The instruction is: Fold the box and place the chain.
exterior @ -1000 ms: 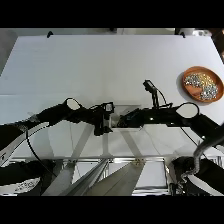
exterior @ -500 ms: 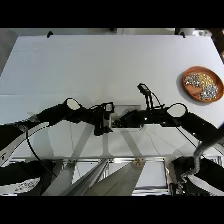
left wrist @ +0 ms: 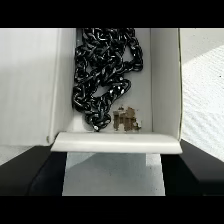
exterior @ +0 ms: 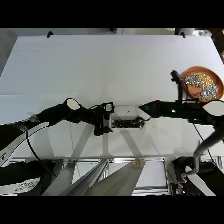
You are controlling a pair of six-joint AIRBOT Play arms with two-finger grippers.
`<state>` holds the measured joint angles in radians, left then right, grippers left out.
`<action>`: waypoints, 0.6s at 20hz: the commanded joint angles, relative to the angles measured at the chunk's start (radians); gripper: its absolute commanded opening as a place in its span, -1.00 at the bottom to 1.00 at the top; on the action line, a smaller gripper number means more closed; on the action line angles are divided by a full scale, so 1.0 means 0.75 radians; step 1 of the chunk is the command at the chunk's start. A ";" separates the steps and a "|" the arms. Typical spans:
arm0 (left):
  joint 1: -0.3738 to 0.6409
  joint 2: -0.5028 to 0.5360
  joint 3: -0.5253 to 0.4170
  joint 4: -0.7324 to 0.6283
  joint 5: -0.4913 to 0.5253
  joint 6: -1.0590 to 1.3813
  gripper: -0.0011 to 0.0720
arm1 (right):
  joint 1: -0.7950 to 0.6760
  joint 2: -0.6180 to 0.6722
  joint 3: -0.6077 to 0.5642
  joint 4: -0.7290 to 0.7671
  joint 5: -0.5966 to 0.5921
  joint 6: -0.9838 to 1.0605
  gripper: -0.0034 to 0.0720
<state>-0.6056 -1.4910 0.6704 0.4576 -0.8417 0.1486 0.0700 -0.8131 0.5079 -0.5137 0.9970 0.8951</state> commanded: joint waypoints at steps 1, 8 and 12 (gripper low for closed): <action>-0.001 0.001 0.001 0.001 0.001 0.001 -0.18 | -0.250 0.044 -0.002 -0.346 0.073 0.058 -0.86; -0.001 0.001 0.001 0.001 0.000 0.001 -0.18 | -0.054 -0.281 -0.003 -0.664 -0.019 -0.344 -0.86; -0.001 0.001 0.001 0.001 0.000 0.001 -0.18 | 0.178 -0.311 -0.003 -0.941 -0.166 -0.461 -0.85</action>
